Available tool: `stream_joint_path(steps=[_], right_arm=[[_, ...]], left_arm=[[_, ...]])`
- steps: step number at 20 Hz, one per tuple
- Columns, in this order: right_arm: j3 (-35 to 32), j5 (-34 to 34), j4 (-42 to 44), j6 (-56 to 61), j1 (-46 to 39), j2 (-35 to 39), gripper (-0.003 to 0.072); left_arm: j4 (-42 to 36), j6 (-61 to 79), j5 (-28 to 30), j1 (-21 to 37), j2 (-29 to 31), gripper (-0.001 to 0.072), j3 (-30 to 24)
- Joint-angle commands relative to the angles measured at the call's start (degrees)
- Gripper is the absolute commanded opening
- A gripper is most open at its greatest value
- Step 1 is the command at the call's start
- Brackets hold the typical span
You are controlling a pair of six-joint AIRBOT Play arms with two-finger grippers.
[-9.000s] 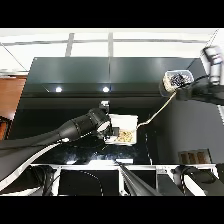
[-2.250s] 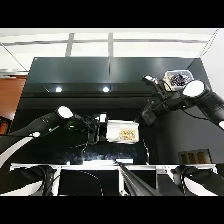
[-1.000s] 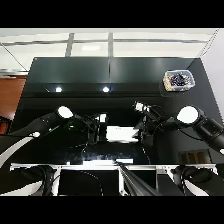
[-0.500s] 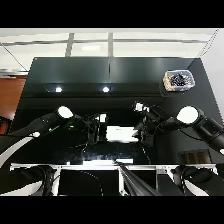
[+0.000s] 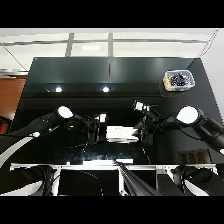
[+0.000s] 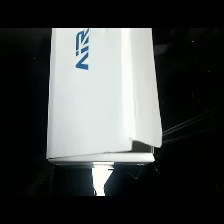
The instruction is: Fold the box and place the chain.
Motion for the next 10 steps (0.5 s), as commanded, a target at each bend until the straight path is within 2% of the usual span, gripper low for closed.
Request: stream_joint_path(steps=[1, 10], right_arm=[[-0.09, -0.42, -0.2, 0.04, 0.46, 0.04, 0.0306], [-0.46, -2.29, -1.75, 0.79, 2.23, 0.0, 0.0305]], left_arm=[[0.02, 0.04, 0.0, -0.02, -0.04, 0.033, 0.02], [0.02, 0.04, 0.0, -0.02, -0.04, 0.033, 0.02]])
